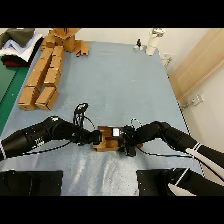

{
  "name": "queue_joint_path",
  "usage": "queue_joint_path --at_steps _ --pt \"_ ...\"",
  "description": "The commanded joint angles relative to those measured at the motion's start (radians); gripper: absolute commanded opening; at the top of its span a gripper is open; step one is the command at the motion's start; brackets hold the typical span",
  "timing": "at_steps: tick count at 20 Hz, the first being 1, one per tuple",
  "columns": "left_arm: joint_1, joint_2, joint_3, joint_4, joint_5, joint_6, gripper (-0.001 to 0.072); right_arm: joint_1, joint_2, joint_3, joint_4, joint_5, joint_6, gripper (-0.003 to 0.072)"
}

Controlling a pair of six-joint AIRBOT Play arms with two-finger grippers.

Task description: Fold the box.

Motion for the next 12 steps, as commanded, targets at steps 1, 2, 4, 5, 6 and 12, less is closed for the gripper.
queue_joint_path --at_steps 1,2,4,5,6,12 --pt "-0.048 -0.011 0.027 0.138 -0.027 -0.151 0.0486 0.000 0.000 0.001 0.000 0.000 0.000 0.0418" --pt "-0.063 -0.025 0.034 0.138 -0.042 -0.152 0.0486 0.000 0.000 0.001 0.000 0.000 0.000 0.0418" --pt "-0.100 -0.065 0.063 0.139 -0.053 -0.155 0.0486 0.000 0.000 0.001 0.000 0.000 0.000 0.0418" --pt "-0.119 -0.089 0.081 0.147 -0.058 -0.174 0.0486 0.000 0.000 0.001 0.000 0.000 0.000 0.0417" --pt "-0.135 -0.113 0.101 0.175 -0.072 -0.208 0.0487 0.000 0.000 0.001 0.000 0.000 0.000 0.0418" --pt "-0.170 -0.202 0.209 0.317 -0.193 -0.377 0.0486 0.000 0.000 0.001 0.000 0.000 0.000 0.0418"
